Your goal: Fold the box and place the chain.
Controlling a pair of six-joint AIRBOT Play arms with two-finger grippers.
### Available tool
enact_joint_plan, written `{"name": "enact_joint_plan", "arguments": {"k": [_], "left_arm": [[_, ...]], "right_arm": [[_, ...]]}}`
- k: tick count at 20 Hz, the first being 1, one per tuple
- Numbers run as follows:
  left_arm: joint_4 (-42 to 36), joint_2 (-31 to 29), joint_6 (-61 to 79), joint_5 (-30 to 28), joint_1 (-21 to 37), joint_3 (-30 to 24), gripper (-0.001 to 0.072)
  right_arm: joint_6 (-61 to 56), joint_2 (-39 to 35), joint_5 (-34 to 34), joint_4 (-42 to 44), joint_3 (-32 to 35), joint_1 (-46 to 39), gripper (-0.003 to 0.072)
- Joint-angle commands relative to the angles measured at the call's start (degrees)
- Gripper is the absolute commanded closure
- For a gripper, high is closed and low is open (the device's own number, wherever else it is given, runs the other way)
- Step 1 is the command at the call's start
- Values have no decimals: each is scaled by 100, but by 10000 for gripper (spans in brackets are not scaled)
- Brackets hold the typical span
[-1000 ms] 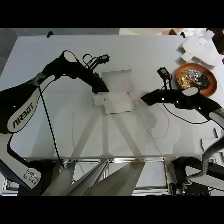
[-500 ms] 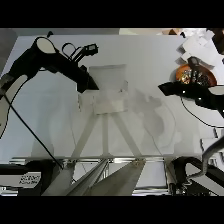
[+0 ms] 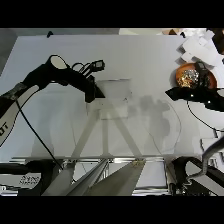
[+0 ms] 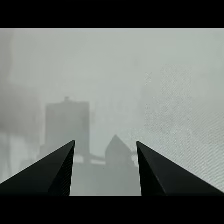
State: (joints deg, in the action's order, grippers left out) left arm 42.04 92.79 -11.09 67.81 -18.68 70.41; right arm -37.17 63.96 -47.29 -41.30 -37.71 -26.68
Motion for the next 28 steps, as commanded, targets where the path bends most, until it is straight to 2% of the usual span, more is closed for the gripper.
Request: {"name": "enact_joint_plan", "arguments": {"k": [1, 3, 5, 9, 13, 20, 28], "left_arm": [[-9, 243, 284, -656, -66, -42, 707], [-57, 315, 946, -610, -83, -42, 707], [-179, 345, 1569, -374, -96, -42, 707], [-308, 348, 1860, -13, -81, -42, 708], [-308, 407, 1860, -101, -11, -42, 708], [-415, 859, 1860, -376, 13, -42, 708], [-404, 942, 1860, -509, 13, -42, 706]], "right_arm": [[-55, -4, -35, -92, -2, -24, 258], [-55, -4, -35, -92, -2, -24, 289], [-55, -4, -35, -90, -2, -24, 289], [-57, -4, -35, -70, -2, -24, 289], [-57, -4, -96, -70, -2, -24, 289], [-57, -4, -155, -70, -2, -24, 289], [-55, -4, -157, -70, -2, -24, 289]]}}
